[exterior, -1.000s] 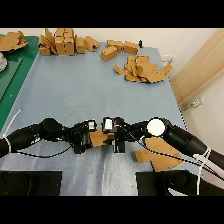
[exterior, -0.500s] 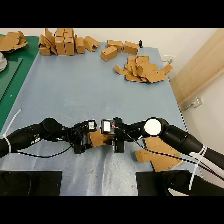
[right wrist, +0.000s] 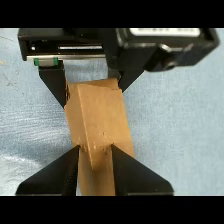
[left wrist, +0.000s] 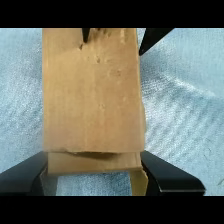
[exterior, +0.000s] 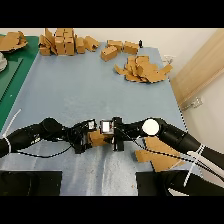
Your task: Fold the box.
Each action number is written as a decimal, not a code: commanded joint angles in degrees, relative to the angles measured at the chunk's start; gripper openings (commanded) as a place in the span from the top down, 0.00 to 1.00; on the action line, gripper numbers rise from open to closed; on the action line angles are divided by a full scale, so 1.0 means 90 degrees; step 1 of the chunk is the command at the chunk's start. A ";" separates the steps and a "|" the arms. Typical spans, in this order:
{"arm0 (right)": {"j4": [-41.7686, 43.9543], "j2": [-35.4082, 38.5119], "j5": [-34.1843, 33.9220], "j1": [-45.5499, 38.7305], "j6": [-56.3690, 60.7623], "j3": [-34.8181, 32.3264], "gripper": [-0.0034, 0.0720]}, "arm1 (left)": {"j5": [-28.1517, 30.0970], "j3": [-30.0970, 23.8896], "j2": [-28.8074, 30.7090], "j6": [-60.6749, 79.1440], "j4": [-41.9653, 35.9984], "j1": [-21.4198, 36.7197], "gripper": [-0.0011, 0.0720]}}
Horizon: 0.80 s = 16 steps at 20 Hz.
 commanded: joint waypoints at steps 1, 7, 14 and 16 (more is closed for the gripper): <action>-0.0029 -0.0005 -0.0073 0.0002 0.0000 0.0032 0.56 | 0.0002 -0.0002 0.0002 0.0019 0.0007 0.0000 0.34; -0.0027 -0.0002 -0.0063 0.0002 0.0000 0.0087 0.56 | 0.0002 -0.0002 0.0002 0.0019 0.0007 0.0000 0.34; -0.0070 -0.0017 -0.0051 0.0002 0.0000 0.0080 0.56 | 0.0000 -0.0002 0.0002 0.0019 0.0007 0.0000 0.34; -0.0068 -0.0017 -0.0053 0.0002 0.0000 0.0080 0.57 | 0.0000 -0.0002 0.0002 0.0019 0.0007 0.0000 0.34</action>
